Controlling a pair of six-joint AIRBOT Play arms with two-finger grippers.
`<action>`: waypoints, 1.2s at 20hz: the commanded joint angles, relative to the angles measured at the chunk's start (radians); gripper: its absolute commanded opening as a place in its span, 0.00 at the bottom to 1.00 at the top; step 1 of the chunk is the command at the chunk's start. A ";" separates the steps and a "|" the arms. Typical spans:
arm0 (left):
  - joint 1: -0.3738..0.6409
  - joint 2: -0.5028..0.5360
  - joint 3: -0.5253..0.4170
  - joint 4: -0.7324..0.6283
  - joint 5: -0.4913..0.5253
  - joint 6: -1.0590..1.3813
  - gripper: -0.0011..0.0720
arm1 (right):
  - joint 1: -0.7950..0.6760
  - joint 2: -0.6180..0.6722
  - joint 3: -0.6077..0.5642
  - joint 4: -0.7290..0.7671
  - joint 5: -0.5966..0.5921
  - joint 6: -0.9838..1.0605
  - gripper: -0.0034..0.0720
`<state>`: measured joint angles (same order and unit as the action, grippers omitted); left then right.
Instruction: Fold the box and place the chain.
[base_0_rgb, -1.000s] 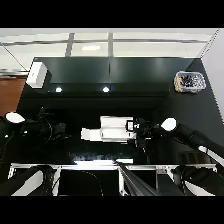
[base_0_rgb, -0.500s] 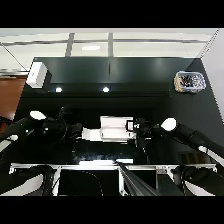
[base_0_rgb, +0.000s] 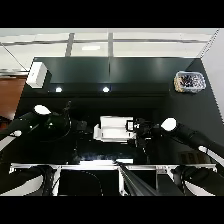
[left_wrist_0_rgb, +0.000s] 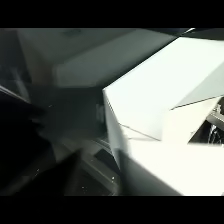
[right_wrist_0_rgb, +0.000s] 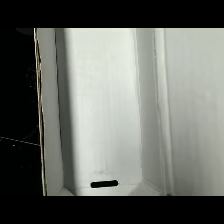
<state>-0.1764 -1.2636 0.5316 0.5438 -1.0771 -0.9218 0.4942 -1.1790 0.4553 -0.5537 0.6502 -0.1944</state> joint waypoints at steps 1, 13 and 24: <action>-0.003 0.014 0.045 0.037 -0.033 0.032 0.82 | 0.000 0.000 0.000 0.000 0.000 0.000 0.21; -0.187 0.030 0.132 0.093 0.029 -0.137 0.88 | 0.000 0.000 0.000 0.000 0.000 0.000 0.21; -0.339 0.030 0.256 0.312 0.031 -0.506 0.86 | 0.000 0.000 0.000 0.000 0.000 0.000 0.21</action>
<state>-0.4839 -1.2343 0.7681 0.8272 -1.0557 -1.3598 0.4942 -1.1790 0.4553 -0.5537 0.6498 -0.1940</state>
